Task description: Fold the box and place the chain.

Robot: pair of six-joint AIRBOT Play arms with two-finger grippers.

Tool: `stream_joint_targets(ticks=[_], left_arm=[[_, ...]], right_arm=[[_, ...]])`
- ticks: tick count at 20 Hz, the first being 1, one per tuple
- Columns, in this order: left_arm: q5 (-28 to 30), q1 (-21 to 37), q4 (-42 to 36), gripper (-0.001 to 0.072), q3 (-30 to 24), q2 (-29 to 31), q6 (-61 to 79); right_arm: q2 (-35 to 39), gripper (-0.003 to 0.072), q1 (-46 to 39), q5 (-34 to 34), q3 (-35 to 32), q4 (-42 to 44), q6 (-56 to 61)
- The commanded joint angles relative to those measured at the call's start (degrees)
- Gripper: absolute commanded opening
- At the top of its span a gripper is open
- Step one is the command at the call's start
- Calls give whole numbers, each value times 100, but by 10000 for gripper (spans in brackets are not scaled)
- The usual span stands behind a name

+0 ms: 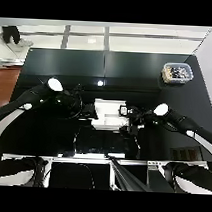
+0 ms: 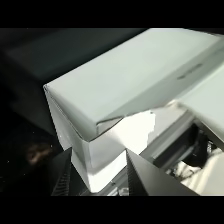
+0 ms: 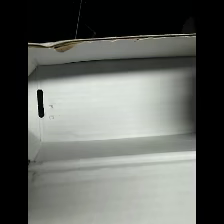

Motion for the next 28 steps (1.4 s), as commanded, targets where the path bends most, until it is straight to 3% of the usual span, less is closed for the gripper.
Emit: stream_joint_targets(ticks=[1, 16, 21, 28], left_arm=[[173, -339, 398, 404, 245, 0, -719], [658, -1464, 2844, 404, 481, -4, -3598], [638, -1622, 2977, 399, 490, -68, -4131], [37, -2264, 4380, 396, 1379, -555, -4916]], right_arm=[[0, 7, 2, -7, 0, 2, 2], [0, 7, 2, -9, 0, 2, 2], [0, 7, 2, -9, 0, 2, 2], [0, 7, 2, -9, 0, 2, 2]])
